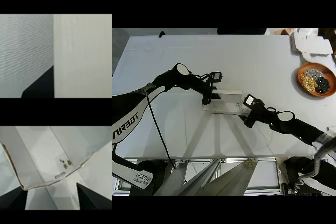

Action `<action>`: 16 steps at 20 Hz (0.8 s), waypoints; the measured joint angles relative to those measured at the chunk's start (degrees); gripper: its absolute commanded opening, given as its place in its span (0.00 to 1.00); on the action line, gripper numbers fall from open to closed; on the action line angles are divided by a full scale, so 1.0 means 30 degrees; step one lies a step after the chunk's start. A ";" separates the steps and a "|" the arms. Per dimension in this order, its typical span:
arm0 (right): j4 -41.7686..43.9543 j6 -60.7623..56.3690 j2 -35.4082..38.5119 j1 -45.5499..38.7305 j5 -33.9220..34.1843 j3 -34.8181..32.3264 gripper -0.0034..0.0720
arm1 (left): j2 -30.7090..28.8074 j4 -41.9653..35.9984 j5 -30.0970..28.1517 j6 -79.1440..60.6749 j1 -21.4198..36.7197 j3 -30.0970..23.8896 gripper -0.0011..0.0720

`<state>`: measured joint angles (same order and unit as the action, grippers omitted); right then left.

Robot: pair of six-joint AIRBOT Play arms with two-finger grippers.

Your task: Fold the box and place the chain.

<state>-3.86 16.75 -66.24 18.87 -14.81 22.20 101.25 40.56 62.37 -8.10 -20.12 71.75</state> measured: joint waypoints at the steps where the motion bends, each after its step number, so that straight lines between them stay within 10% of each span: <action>1: 0.0204 -0.0124 0.0015 0.0007 0.0007 0.0007 0.93 | 0.0007 0.0000 0.0000 0.0000 0.0000 0.0000 0.03; 16: 0.0517 0.3512 -0.2200 -0.2011 -0.3002 0.2317 0.93 | 0.0007 0.0000 -0.0007 0.0000 0.0000 0.0000 0.03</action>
<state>-2.31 27.29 -72.84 12.84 -23.81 29.15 101.27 40.56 62.35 -8.10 -20.12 71.75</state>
